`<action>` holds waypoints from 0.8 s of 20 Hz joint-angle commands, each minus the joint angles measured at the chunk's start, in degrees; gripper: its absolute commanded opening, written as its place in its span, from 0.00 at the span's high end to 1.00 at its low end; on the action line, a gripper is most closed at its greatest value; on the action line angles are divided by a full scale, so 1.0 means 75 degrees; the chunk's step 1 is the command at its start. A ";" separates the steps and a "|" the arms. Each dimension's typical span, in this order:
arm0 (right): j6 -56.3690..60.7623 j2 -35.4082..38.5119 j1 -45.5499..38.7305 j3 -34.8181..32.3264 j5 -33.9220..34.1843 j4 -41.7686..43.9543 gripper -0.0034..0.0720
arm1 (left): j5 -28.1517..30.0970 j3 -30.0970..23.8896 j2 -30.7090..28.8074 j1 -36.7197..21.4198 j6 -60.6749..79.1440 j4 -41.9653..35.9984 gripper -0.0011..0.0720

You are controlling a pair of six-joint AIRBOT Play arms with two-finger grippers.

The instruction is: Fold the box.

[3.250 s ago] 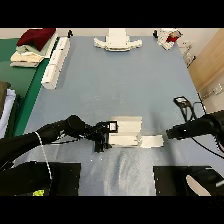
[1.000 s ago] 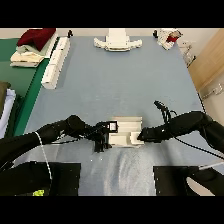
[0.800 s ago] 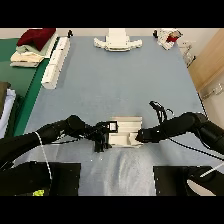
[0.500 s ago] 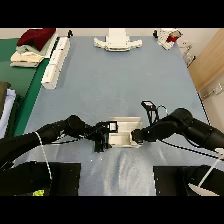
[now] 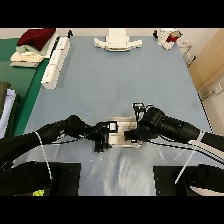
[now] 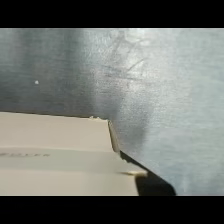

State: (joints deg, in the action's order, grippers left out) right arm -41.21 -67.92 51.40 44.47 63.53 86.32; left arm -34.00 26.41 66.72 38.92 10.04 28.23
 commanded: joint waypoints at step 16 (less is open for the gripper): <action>0.0312 0.0044 0.0064 0.0096 0.0256 0.0149 0.38 | 0.0003 0.0003 0.0003 0.0003 0.0003 0.0000 0.27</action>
State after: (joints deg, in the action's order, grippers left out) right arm -39.03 -68.45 51.92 45.12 63.61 86.96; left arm -33.98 26.41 66.72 38.92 10.28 28.25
